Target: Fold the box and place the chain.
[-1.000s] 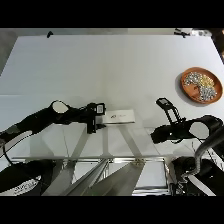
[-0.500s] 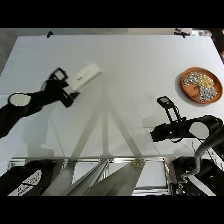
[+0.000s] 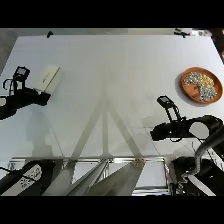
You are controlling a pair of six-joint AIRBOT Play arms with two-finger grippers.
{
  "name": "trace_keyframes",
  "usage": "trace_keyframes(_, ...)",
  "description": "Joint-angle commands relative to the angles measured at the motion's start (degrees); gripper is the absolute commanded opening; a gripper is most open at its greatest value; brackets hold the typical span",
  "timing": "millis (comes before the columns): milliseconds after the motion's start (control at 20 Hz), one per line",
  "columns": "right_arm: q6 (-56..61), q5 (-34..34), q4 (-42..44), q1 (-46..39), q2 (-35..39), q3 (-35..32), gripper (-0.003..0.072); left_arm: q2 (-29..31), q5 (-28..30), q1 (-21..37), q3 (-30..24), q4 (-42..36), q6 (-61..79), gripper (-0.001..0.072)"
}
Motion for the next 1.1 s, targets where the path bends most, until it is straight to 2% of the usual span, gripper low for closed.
trace_keyframes(0,0.0,0.1,0.0,0.0,0.0,0.0,0.0012,-2.5,-3.6,1.6,0.0,9.4,-9.4,0.0017)
trace_keyframes(50,0.0,0.2,0.1,0.0,0.0,0.0,0.0012,-2.3,-4.0,1.6,0.0,9.4,-9.3,0.0086)
trace_keyframes(100,0.0,0.2,0.2,0.0,0.0,0.0,0.0012,-2.1,-4.7,1.6,0.0,9.4,-9.3,0.025)
trace_keyframes(150,0.0,0.2,0.3,0.0,0.0,0.0,0.0012,-1.9,-5.3,1.6,0.0,9.4,-9.3,0.0468)
trace_keyframes(200,0.0,0.2,0.5,0.0,0.0,0.0,0.0012,-1.9,-5.6,1.6,0.0,9.4,-9.3,0.06)
trace_keyframes(250,0.0,0.2,0.9,0.0,0.0,0.0,0.0012,-1.7,-6.0,1.6,0.0,9.4,-9.3,0.0679)
trace_keyframes(500,0.0,0.2,0.9,0.0,0.0,0.0,0.0013,0.0,-8.3,1.6,0.0,9.4,-9.3,0.0696)
trace_keyframes(600,0.0,0.2,0.8,0.0,0.0,0.0,0.0015,3.5,-8.2,1.6,0.0,10.1,-9.0,0.0697)
trace_keyframes(750,0.1,0.6,1.8,0.0,0.0,0.0,0.0014,11.8,-7.7,1.6,0.0,13.4,-9.2,0.0694)
trace_keyframes(900,0.0,0.5,2.0,0.0,0.0,0.0,0.0014,19.4,-9.7,1.6,0.0,13.9,-10.2,0.0692)
trace_keyframes(1050,0.0,0.5,2.0,0.0,0.0,0.0,0.0014,22.1,-11.0,1.6,0.0,13.9,-14.0,0.0692)
